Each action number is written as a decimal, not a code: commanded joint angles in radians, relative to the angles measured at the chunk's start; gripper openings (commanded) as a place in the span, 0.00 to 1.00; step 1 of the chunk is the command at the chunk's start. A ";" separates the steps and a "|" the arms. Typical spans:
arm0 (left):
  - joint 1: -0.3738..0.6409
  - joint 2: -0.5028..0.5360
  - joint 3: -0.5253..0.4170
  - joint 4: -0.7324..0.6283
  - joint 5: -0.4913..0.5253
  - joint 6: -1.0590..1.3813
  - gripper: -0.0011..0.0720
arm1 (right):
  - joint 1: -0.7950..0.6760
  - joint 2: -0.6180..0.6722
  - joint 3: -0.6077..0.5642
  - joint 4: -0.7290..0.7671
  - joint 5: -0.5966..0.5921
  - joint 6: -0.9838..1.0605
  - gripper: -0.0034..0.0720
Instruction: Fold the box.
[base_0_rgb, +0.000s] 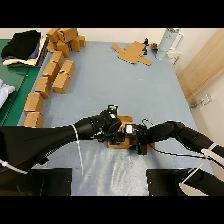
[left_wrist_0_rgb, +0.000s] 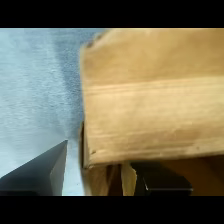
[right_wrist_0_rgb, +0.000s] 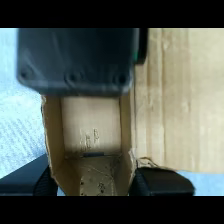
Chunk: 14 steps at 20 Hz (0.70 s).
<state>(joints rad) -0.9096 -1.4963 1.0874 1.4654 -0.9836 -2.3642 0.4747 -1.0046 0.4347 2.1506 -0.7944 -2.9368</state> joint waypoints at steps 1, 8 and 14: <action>-0.001 -0.024 0.026 -0.013 0.006 -0.012 0.68 | 0.001 0.000 0.000 0.000 0.000 0.000 0.64; -0.012 -0.025 0.030 -0.010 0.000 -0.008 0.05 | 0.001 0.000 0.000 0.000 0.000 0.000 0.64; -0.013 -0.024 0.034 -0.018 -0.029 -0.008 0.04 | 0.001 0.000 0.000 0.000 0.000 0.000 0.64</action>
<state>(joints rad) -0.9218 -1.5208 1.1183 1.4620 -0.9958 -2.3741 0.4744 -1.0042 0.4343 2.1502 -0.7963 -2.9364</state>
